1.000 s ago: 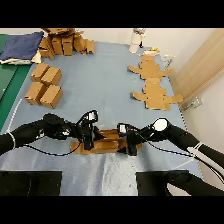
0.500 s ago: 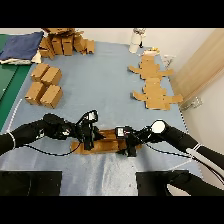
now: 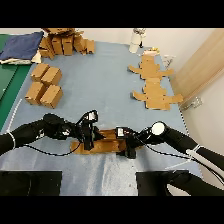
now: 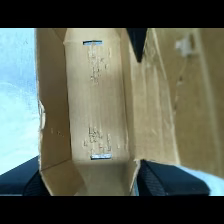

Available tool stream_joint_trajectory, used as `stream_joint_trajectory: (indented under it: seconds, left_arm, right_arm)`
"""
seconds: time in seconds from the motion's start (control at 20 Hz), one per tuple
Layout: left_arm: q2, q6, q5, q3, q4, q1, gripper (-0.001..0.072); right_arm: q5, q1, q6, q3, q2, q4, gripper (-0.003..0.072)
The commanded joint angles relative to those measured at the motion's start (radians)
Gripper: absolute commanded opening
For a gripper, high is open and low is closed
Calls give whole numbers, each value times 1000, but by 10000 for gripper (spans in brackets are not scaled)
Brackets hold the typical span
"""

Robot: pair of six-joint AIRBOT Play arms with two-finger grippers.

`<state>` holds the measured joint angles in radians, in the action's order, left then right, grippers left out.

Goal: Fold the box.

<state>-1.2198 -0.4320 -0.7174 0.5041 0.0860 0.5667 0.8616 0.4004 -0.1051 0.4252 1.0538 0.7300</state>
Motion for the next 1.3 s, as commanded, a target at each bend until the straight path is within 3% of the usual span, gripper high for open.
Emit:
stream_joint_trajectory:
  seconds: [0.0,0.85,0.9,1.0,1.25]
  left_arm:
    - [0,0,0,0,0,-1,11]
    - [0,0,0,0,0,-1,11]
    - [0,0,0,0,0,-1,11]
    - [0,0,0,0,0,-1,11]
    - [0,0,0,0,0,-1,11]
  right_arm:
    - [-7,1,11,-3,-2,-13,709]
    - [-33,1,11,-1,0,-45,694]
    - [-32,1,11,-1,0,-46,662]
    - [-29,16,11,-1,0,-45,503]
    - [-32,39,11,-1,1,-14,506]
